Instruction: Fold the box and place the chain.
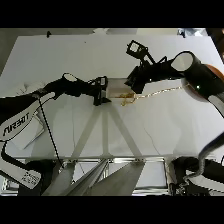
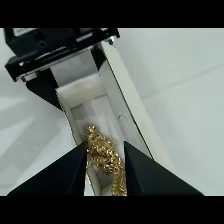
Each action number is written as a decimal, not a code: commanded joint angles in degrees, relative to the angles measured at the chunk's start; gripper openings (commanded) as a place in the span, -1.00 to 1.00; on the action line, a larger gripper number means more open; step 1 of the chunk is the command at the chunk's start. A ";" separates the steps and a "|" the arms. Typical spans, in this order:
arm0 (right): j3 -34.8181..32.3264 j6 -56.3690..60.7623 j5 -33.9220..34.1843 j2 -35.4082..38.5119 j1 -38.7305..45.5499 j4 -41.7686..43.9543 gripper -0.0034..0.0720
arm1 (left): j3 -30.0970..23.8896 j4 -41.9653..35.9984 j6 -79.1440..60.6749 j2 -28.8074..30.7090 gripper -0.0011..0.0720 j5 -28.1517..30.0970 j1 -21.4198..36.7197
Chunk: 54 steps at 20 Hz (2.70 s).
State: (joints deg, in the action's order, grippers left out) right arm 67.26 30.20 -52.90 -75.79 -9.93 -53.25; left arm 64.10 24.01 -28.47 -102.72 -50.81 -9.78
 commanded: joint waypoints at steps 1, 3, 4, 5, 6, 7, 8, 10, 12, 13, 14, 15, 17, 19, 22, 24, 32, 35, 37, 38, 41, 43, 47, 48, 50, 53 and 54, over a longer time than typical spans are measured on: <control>0.07 3.06 0.72 0.04 -0.28 -2.47 -0.12 | -0.02 0.02 -0.02 0.04 -0.08 0.00 0.04; 0.07 4.66 2.01 1.05 -0.28 -4.24 -0.12 | -0.02 0.00 0.00 0.04 -0.08 0.00 0.04; 0.07 6.73 3.10 1.68 -0.22 -6.78 -0.12 | -0.02 0.00 -0.02 0.04 -0.08 0.00 0.04; 0.07 9.09 3.93 2.45 0.44 -9.90 -0.12 | -0.02 0.00 -0.02 0.04 -0.08 0.02 0.04; 0.07 10.95 4.39 3.17 2.03 -11.67 -0.12 | -0.02 0.02 -0.02 0.04 -0.08 0.02 0.04; 0.07 12.17 4.37 3.61 4.28 -12.02 -0.12 | -0.02 0.00 -0.02 0.04 -0.08 0.02 0.04; 0.07 13.68 4.15 3.85 7.13 -12.00 -0.12 | -0.02 0.02 -0.02 0.04 -0.08 0.02 0.04; 0.04 17.97 2.25 3.82 14.25 -12.09 -0.11 | -0.02 0.00 -0.02 0.04 -0.08 0.02 0.04; 0.04 19.12 1.77 3.80 21.18 -12.31 0.02 | -0.02 0.00 -0.02 0.04 -0.08 0.00 0.04; 0.04 20.68 2.43 3.74 24.28 -12.33 0.02 | -0.02 0.02 -0.02 0.04 -0.08 0.00 0.04; 0.04 22.49 3.04 3.56 27.50 -12.39 0.02 | -0.02 0.02 -0.02 0.04 -0.08 0.00 0.04; 0.04 25.09 3.30 3.34 30.25 -12.44 0.02 | -0.02 0.00 -0.02 0.04 -0.08 0.02 0.04; 0.04 30.69 3.17 2.08 35.26 -12.55 0.02 | -0.02 0.02 0.00 0.04 -0.08 0.00 0.04; 0.04 35.71 2.78 0.50 39.15 -14.36 0.02 | -0.02 0.00 -0.02 0.04 -0.08 0.02 0.04; 0.04 40.44 2.82 -1.16 43.21 -21.11 0.02 | -0.02 0.02 -0.02 0.04 -0.08 0.00 0.04; 0.04 40.70 1.38 -2.91 45.42 -22.71 0.02 | -0.02 0.00 -0.02 0.04 -0.08 0.00 0.04; 0.04 37.35 -0.37 -9.14 43.45 -22.88 0.10 | -0.02 0.00 -0.02 0.04 -0.08 0.02 0.04; 0.04 40.28 -3.17 -10.14 43.30 -22.71 0.10 | -0.02 0.02 -0.02 0.04 -0.08 0.00 0.04; 0.04 42.12 -5.35 -10.21 42.62 -22.64 0.10 | -0.02 0.02 -0.02 0.04 -0.08 0.00 0.04; 0.04 43.82 -5.86 -10.21 42.36 -22.67 0.10 | -0.02 0.00 -0.02 0.04 -0.08 0.00 0.04; -0.09 48.06 -7.74 -10.19 41.48 -23.02 0.10 | -0.02 0.00 -0.02 0.04 -0.08 0.00 0.04; -0.74 49.13 -8.20 -9.79 41.00 -23.06 0.10 | -0.02 0.00 -0.02 0.04 -0.08 0.02 0.04; -5.31 53.62 -1.22 -5.27 41.11 -23.41 0.10 | -0.02 0.02 -0.02 0.04 -0.08 0.02 0.04; -5.75 55.67 -0.24 -5.05 41.13 -23.45 0.16 | -0.02 0.02 -0.02 0.04 -0.08 0.02 0.04; -5.84 58.62 2.14 -5.14 39.80 -23.52 0.18 | -0.02 0.02 -0.02 0.04 -0.08 0.00 0.04; -5.84 67.01 8.79 -5.55 36.37 -25.64 0.17 | -0.02 0.02 -0.02 0.04 -0.08 0.02 0.04; -5.84 70.88 9.97 -6.08 34.93 -27.58 0.17 | -0.02 0.02 -0.02 0.04 -0.08 0.00 0.04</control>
State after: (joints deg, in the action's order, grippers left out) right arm 61.76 91.68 -48.69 -81.49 27.79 -77.82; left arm 64.10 24.01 -28.47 -102.72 -50.81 -9.78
